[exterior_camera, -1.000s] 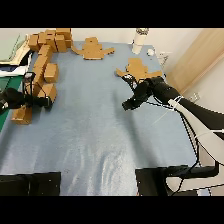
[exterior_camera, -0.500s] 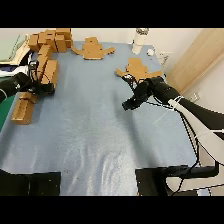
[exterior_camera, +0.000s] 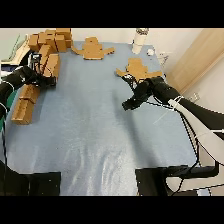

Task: Fold the box.

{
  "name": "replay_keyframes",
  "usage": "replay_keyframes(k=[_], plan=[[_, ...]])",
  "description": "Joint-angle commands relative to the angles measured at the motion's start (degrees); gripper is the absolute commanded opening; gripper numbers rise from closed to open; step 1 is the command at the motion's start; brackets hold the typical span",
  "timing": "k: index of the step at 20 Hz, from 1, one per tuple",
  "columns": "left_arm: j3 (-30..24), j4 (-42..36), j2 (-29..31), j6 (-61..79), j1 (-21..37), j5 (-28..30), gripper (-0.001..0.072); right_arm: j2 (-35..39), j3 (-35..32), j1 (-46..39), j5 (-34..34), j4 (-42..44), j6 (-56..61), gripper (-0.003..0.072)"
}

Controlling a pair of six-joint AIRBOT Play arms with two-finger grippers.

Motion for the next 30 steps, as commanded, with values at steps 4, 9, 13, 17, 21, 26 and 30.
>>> replay_keyframes(k=[4, 9, 13, 17, 21, 26, 30], plan=[[1.2, 0.0, -0.9, 0.8, 0.0, 1.2, 0.052, 0.0, 0.1, 0.0, 0.0, 0.0, 0.0, 0.0003], [1.2, 0.0, -0.9, 0.4, 0.0, -0.3, 0.0521, 0.0, 0.1, 0.0, 0.0, 0.0, 0.0, 0.0003], [1.2, 0.3, -0.9, 0.4, 0.1, -3.8, 0.071, 0.0, 0.1, 0.0, 0.0, 0.0, 0.0, 0.0003], [1.2, 0.3, -0.9, 0.4, 0.1, -5.8, 0.0711, 0.0, 0.1, 0.0, 0.0, 0.0, 0.0, 0.0003], [2.4, 0.2, -0.1, 0.0, 1.9, -16.6, 0.0711, 0.0, 0.1, 0.0, 0.0, 0.0, 0.0, 0.0003], [6.8, -0.4, 2.6, 0.0, 2.8, -29.1, 0.0711, 0.0, 0.1, 0.0, 0.0, 0.0, 0.0, 0.0003], [10.4, -7.8, 4.0, 0.0, 1.8, -39.1, 0.0642, 0.0, 0.1, 0.0, 0.0, 0.0, 0.0, 0.0003]])
